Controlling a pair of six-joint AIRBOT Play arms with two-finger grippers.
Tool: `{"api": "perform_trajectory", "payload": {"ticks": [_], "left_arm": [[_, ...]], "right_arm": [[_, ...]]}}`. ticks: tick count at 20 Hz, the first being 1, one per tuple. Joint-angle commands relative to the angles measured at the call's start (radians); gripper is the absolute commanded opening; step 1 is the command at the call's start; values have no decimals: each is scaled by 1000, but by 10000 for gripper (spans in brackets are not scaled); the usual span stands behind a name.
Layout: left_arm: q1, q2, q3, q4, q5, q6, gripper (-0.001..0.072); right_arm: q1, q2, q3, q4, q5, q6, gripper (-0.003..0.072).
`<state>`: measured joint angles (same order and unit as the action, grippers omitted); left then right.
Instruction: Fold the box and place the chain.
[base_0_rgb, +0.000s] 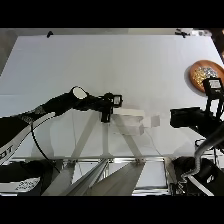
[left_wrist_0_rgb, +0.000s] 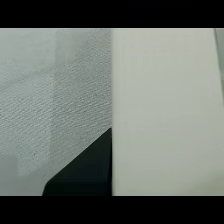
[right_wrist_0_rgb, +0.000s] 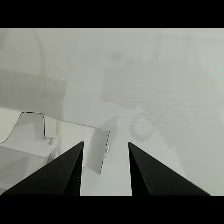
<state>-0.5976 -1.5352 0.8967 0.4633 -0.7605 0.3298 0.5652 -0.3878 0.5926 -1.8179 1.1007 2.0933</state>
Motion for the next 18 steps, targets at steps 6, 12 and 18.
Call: {"api": "perform_trajectory", "payload": {"ticks": [6, 12, 18], "left_arm": [[1, -1, 0, 1, 28, -137, 9], [0, -1, 0, 2, 31, -137, 10], [-2, -3, 0, 141, 27, -136, 10]], "right_arm": [[0, 1, 0, 0, -13, 0, 322], [0, 1, 0, 0, -16, 0, 322], [0, 1, 0, -3, -17, 0, 322]]}}
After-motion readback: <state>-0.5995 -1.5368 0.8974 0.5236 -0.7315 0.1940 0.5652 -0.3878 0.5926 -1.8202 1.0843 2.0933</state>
